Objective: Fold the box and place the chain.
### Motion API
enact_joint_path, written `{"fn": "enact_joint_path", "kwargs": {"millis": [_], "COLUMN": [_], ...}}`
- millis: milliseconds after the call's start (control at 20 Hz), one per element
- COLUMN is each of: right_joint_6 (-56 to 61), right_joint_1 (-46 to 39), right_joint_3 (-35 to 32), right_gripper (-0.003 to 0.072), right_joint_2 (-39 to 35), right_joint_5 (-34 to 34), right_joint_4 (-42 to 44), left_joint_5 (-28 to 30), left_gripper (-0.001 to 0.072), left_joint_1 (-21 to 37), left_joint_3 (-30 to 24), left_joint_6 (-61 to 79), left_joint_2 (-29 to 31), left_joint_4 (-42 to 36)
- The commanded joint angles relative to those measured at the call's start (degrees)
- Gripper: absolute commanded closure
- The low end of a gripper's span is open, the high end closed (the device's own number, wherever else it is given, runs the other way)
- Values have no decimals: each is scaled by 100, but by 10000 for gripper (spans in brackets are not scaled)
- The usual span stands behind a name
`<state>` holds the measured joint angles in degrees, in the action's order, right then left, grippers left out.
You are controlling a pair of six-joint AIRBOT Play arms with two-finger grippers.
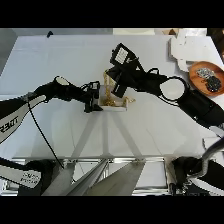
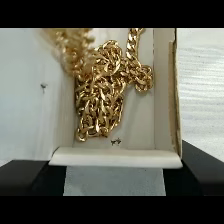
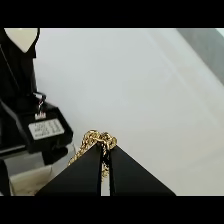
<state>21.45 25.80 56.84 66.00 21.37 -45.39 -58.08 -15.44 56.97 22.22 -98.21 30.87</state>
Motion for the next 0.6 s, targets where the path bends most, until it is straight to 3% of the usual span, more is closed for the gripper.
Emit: {"fn": "enact_joint_path", "kwargs": {"millis": [0,400,450,500,550], "right_joint_6": [608,1069,1069,1067,1067], "right_joint_1": [0,2,2,0,0], "right_joint_3": [-284,-964,-964,-962,-962], "right_gripper": [669,655,544,368,239], "right_joint_2": [4,514,498,442,352], "right_joint_5": [15,61,48,28,11], "right_joint_4": [-575,-730,-730,-730,-732], "left_joint_5": [2,2,2,2,2], "left_gripper": [373,373,373,373,373], "left_joint_1": [0,0,0,-2,0], "left_joint_3": [0,2,2,2,2], "left_joint_6": [2,2,2,2,2], "left_joint_2": [-2,-2,-2,-2,-2], "left_joint_4": [0,0,0,0,0]}}
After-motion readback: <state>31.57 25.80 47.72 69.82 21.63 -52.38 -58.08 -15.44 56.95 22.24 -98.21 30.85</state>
